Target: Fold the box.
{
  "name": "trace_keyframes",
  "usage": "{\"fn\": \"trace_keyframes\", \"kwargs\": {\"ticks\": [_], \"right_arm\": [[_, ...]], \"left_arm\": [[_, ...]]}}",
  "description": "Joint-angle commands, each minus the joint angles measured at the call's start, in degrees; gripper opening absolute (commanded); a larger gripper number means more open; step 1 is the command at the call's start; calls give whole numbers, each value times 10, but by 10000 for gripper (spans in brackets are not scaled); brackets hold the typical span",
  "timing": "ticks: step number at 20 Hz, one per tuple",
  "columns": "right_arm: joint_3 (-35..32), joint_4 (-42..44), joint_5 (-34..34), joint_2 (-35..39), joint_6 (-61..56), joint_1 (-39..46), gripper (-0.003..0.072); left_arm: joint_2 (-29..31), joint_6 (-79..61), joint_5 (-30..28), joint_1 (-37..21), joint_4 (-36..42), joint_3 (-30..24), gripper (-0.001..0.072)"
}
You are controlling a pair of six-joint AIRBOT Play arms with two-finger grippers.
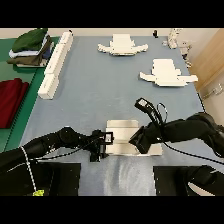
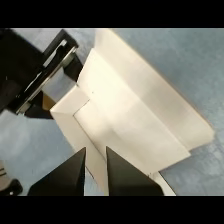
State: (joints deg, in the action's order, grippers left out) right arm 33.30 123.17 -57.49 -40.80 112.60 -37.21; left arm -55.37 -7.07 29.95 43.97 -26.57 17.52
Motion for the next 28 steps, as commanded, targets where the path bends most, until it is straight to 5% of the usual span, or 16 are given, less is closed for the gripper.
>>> {"fn": "trace_keyframes", "kwargs": {"ticks": [1, 6, 11, 25, 28], "right_arm": [[-11, -34, -104, 82, 73, 0, 267], [-68, -157, -107, 109, 208, 0, 604], [-95, -205, -49, 73, 282, 0, 604], [-120, -115, 57, 7, 393, -1, 589], [-120, -104, 60, 0, 396, -13, 338]], "left_arm": [[0, 0, 1, 0, 0, 0, 422], [0, 0, 1, 0, 0, 0, 422], [0, 0, 1, 0, 0, 0, 422], [0, 0, 1, 0, 0, 0, 423], [0, 0, 1, 0, 0, 0, 422]]}}
